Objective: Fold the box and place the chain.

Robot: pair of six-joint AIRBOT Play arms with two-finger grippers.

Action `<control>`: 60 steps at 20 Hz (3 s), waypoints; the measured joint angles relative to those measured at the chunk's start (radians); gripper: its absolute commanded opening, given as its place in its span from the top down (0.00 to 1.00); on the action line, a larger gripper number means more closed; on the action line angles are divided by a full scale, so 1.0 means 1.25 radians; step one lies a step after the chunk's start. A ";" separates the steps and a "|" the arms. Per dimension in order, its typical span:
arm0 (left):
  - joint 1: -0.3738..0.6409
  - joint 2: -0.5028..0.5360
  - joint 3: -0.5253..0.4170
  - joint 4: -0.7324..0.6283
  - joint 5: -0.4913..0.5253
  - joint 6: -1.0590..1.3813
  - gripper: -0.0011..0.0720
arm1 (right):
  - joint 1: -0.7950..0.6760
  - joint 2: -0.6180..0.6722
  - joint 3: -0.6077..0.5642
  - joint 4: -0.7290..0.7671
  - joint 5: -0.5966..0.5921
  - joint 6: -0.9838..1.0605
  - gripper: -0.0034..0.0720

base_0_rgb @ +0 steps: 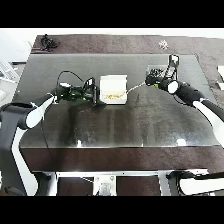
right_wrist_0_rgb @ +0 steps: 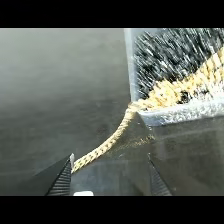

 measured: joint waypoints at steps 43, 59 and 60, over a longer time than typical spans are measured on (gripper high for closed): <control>0.000 0.000 0.000 0.000 0.000 0.000 0.13 | 0.363 0.427 0.185 0.096 -0.171 -0.405 0.95; 0.000 0.000 0.000 0.000 0.000 0.000 0.13 | 0.403 0.375 0.226 0.096 -0.293 -0.464 0.95; 0.000 0.000 0.000 0.000 0.000 0.000 0.13 | 0.403 0.374 0.227 0.096 -0.293 -0.464 0.95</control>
